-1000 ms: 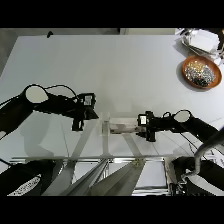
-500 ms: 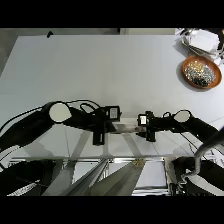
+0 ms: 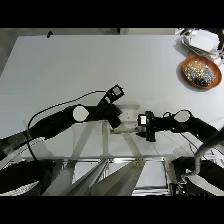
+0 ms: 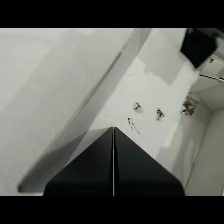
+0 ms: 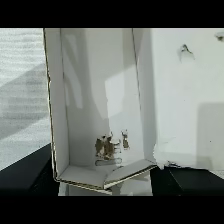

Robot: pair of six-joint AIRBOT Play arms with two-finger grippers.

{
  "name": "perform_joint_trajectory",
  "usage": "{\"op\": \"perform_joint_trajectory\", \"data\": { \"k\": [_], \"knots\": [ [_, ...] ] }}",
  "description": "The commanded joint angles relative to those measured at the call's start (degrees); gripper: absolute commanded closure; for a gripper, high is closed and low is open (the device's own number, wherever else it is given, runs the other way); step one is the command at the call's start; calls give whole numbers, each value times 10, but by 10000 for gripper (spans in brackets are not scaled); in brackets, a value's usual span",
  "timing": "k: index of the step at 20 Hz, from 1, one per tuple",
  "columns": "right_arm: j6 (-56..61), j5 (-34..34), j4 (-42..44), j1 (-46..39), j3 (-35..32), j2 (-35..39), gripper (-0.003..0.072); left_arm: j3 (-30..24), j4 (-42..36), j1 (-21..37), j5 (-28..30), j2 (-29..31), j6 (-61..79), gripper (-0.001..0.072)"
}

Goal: Fold the box and place the chain.

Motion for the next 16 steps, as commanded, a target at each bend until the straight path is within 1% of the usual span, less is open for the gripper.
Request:
{"op": "perform_joint_trajectory", "data": {
  "k": [1, 5, 9, 11, 13, 15, 16],
  "knots": [
    [0, 0, 0, 0, 0, 0, 220, 0, -2, -1, 23, -28, -34, 706],
    [0, 0, 0, 0, 0, 0, 220, 0, 0, -1, 21, -28, -34, 706],
    [0, 0, 0, 0, 0, 0, 220, 0, 14, 3, 0, -28, -44, 705],
    [0, 0, 0, 0, 0, 0, 220, 0, 14, 20, -37, -23, -56, 705],
    [0, 0, 0, 0, 0, 0, 220, 0, 16, 43, -83, -1, -52, 705],
    [0, 0, 0, 0, 0, 0, 220, 0, 45, 62, -116, 39, -53, 705],
    [0, 0, 0, 0, 0, 0, 220, 0, 71, 69, -130, 65, -53, 705]
  ]
}}
